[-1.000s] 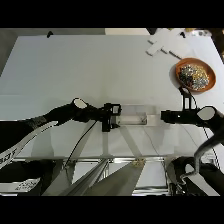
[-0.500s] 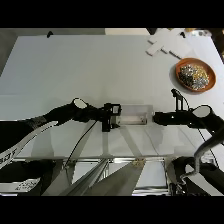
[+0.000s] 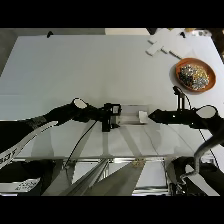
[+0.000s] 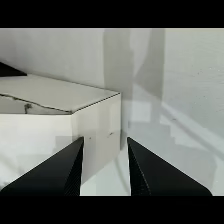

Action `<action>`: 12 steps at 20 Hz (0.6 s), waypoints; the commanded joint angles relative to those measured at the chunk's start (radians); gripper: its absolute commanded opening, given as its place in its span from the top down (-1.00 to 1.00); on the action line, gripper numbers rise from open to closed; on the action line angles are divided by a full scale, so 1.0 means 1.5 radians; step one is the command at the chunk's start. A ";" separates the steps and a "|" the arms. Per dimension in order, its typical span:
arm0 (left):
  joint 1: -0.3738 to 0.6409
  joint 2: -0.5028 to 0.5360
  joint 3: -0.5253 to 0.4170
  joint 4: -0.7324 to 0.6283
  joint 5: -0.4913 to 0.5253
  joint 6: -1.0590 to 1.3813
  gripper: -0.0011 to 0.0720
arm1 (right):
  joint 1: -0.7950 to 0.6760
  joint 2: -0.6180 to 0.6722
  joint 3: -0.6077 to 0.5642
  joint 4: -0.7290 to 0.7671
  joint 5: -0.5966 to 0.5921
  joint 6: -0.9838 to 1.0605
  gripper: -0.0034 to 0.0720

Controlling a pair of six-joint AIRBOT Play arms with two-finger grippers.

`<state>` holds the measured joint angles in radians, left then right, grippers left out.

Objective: Fold the box and place the chain.

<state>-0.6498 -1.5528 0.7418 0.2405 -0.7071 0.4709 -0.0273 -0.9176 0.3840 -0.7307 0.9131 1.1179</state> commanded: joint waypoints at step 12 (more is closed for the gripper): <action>0.000 0.000 0.000 0.000 0.000 0.000 0.94 | 0.083 0.034 0.001 -0.081 -0.049 0.061 0.01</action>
<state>-0.6498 -1.5528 0.7418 0.2405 -0.7074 0.4709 0.0414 -0.8677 0.3840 -0.7692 0.9188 1.1339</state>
